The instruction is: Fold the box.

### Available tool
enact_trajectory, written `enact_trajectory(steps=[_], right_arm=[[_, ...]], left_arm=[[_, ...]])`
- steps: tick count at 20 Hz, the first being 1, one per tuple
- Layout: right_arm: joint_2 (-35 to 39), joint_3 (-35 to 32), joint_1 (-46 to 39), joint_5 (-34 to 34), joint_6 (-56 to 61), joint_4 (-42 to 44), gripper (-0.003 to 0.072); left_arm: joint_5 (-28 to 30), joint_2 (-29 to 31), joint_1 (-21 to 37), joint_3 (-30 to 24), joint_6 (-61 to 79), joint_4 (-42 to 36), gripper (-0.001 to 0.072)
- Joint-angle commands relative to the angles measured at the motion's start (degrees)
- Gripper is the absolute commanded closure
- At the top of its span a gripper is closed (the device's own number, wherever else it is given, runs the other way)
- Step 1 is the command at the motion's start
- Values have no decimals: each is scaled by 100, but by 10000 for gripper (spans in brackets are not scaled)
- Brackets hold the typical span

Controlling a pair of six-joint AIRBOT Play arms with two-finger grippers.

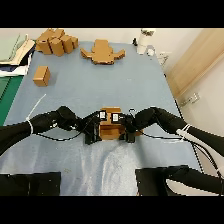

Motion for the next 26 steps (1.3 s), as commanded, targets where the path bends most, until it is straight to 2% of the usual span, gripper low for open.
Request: enact_trajectory(steps=[1,26], right_arm=[[-2,-2,-2,2,0,2,183],[2,-2,0,2,0,-116,183]], left_arm=[[-17,22,-4,0,0,-2,242],[-17,20,-4,0,2,-4,241]])
